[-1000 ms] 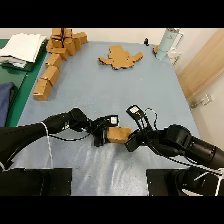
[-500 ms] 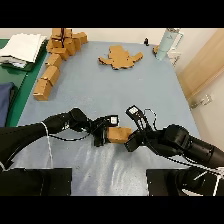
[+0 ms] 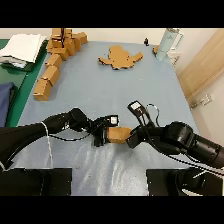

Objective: Fold the box.

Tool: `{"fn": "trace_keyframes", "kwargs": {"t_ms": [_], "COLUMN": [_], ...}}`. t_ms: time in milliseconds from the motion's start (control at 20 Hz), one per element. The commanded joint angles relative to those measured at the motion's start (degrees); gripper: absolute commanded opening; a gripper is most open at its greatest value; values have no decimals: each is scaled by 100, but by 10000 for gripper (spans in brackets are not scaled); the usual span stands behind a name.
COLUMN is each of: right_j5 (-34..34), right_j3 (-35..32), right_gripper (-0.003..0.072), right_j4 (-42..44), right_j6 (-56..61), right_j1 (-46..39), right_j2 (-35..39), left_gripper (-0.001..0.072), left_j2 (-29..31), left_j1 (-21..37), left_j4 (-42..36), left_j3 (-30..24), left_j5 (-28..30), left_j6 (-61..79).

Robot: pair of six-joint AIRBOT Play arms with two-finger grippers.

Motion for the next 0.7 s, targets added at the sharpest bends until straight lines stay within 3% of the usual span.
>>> {"fn": "trace_keyframes", "kwargs": {"t_ms": [0, 100, 500, 650], "right_j5": [-1152, -1528, -1342, -1281], "right_j3": [221, 238, 236, 236], "right_gripper": [6, 7, 6, 6], "right_j4": [-1862, -2334, -1836, -1834], "right_j6": [1331, 1722, 2369, 2557], "right_j1": [-2, -153, -1069, -1095], "right_j2": [37, 37, 35, 0], "left_gripper": [403, 404, 404, 404], "left_j2": [-4, -4, 42, 404], "left_j1": [2, 2, 9, 52], "left_j4": [2, 2, 33, 791], "left_j3": [-2, -2, 46, 146], "left_j5": [2, 2, 13, 470], "left_j6": [0, 0, -66, -1300]}}
